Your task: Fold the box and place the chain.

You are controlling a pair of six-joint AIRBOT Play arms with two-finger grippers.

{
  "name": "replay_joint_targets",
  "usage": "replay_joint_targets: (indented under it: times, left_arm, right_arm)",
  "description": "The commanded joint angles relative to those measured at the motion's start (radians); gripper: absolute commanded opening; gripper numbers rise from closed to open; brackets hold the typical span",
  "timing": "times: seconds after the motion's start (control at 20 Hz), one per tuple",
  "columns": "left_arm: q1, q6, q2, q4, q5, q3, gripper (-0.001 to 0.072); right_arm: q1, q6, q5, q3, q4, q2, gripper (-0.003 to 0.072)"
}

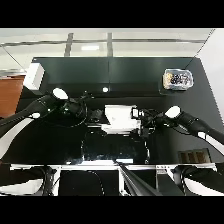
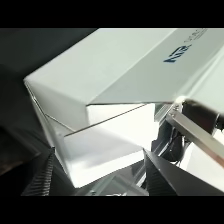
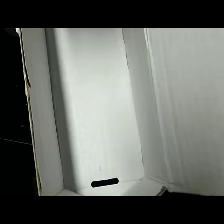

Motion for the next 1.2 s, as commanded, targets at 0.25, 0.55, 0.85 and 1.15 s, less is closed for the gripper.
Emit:
replay_joint_targets:
  times: [0.25,0.55,0.85,1.15]
  left_arm:
    - [-0.108,-0.248,-0.001,0.19,0.061,0.116,0.0555]
    - [-0.157,-0.353,-0.001,0.267,0.094,0.145,0.0555]
    - [-0.198,-0.46,-0.004,0.367,0.135,0.156,0.0531]
    - [-0.259,-0.612,-0.025,0.516,0.16,0.184,0.0502]
  right_arm:
    - [0.001,0.0,0.0,0.0,0.001,-0.001,0.0306]
    - [0.001,0.0,0.0,0.0,0.001,-0.001,0.0306]
    - [0.001,0.0,0.0,0.0,0.001,-0.001,0.0306]
    - [0.001,0.0,0.0,0.0,0.001,-0.001,0.0307]
